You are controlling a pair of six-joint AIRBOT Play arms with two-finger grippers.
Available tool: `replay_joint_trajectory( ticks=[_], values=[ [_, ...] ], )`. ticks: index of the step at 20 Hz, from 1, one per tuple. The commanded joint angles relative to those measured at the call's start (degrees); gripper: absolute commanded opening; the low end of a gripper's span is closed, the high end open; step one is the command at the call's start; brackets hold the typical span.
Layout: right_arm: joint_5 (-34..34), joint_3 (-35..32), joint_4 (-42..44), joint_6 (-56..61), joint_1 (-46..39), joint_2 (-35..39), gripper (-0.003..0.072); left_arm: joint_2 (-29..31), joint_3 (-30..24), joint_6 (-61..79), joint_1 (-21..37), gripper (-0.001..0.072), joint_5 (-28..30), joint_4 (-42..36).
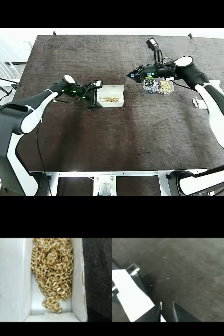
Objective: Fold the box and place the chain.
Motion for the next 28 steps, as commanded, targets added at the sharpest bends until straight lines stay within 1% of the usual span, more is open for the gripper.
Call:
replay_joint_trajectory(
  ticks=[1,3,5,7,10,13,15,16,19,23,24,26,28],
  values=[
    [8.2,6.1,2.5,-2.6,0.8,-7.0,0.0224,0.0,0.1,0.0,0.0,0.0467,0.0,0.0],
    [9.7,6.4,0.8,-2.6,2.0,-7.9,0.0235,0.0,0.0,0.0,0.0,0.0467,0.0,0.0],
    [10.1,6.4,-2.7,-2.6,3.7,-7.9,0.0240,0.0,0.0,0.0,0.0,0.0466,0.3,0.0],
    [10.5,6.4,-4.7,-2.6,5.2,-7.9,0.0288,0.0,0.0,0.0,0.0,0.0467,0.3,0.0],
    [12.5,6.4,-7.1,-2.6,6.6,-7.9,0.0287,0.0,0.0,0.0,0.0,0.0467,0.3,0.0],
    [14.8,6.6,-7.5,-2.6,7.8,-7.9,0.0288,0.0,0.0,0.0,0.0,0.0467,0.3,0.0],
    [14.9,6.7,-7.5,-3.1,8.6,-7.9,0.0293,0.0,0.0,0.0,0.0,0.0467,0.3,0.0],
    [14.9,6.8,-7.5,-3.6,9.0,-7.9,0.0314,0.0,0.0,0.0,0.0,0.0467,0.3,0.0],
    [14.8,6.8,-7.7,-5.0,10.1,-7.9,0.0318,0.0,0.0,0.0,0.0,0.0467,0.3,0.0],
    [10.3,6.8,-8.5,-5.2,10.9,-7.9,0.0335,0.0,0.0,0.0,0.0,0.0467,0.3,0.0],
    [10.2,6.8,-8.5,-5.2,11.0,-7.9,0.0355,0.0,0.0,0.0,0.0,0.0467,0.3,0.0],
    [12.9,6.8,-8.8,-5.2,11.1,-7.9,0.0355,0.0,0.0,0.0,0.0,0.0467,0.3,0.0],
    [12.9,6.8,-10.6,-5.2,11.1,-7.9,0.0355,0.0,0.0,0.0,0.0,0.0467,0.3,0.0]
  ],
)
